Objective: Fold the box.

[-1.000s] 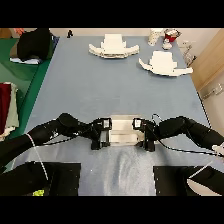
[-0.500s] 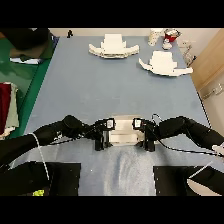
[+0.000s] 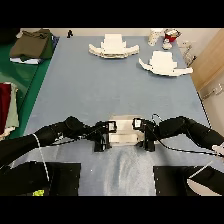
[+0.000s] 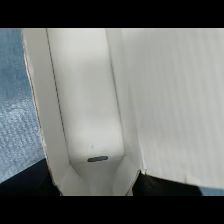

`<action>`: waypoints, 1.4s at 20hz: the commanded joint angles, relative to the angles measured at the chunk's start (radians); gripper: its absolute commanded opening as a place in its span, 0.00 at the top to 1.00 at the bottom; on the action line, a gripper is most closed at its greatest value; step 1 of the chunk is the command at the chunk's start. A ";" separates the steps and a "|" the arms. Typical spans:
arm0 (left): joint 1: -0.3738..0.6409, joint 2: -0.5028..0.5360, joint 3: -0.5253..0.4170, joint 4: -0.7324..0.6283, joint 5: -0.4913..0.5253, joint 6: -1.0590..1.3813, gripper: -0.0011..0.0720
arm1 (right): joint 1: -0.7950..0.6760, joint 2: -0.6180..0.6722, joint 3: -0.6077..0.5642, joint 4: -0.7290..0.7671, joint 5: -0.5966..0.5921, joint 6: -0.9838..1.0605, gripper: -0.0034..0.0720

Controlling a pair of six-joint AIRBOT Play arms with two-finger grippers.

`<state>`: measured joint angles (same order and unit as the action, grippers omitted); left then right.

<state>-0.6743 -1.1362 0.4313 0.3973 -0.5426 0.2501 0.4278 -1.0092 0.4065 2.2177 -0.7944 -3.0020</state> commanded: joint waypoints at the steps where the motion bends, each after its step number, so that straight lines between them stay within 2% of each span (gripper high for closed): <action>1: -0.006 0.000 0.002 0.009 0.006 -0.006 0.04 | 0.000 0.000 -0.001 0.000 0.000 0.000 0.34; 3: -0.006 -0.005 0.006 0.004 0.008 -0.006 0.28 | 0.000 0.000 -0.001 0.000 0.000 0.000 0.34; 28: -0.005 -0.005 0.006 0.004 0.009 -0.008 0.28 | 0.000 0.000 -0.001 0.000 -0.001 0.001 0.34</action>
